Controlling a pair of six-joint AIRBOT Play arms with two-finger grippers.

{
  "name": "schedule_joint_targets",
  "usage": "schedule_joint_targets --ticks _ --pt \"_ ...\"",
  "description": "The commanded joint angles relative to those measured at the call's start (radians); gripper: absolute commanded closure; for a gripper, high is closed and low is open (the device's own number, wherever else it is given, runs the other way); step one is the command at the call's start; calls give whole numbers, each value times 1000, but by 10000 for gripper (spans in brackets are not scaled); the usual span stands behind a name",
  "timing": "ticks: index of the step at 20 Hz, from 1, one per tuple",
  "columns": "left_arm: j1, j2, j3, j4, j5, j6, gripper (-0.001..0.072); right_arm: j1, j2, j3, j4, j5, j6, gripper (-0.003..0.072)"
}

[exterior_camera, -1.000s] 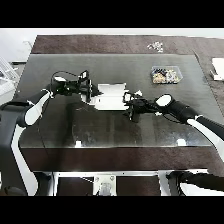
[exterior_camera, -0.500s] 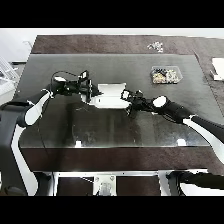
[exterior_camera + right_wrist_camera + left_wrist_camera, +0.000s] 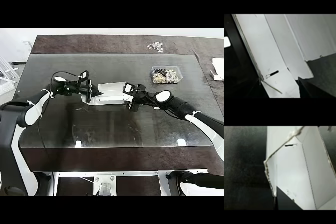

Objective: Fold the box and place the chain.

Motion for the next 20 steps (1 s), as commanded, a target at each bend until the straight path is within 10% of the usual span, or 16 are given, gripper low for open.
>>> schedule_joint_targets --ticks 1,20 --pt "1 1 0 1 0 1 688 -31 0 28 2 82 -60 80" --pt "1 1 0 4 -18 -7 688 -131 -129 161 167 360 -296 68"
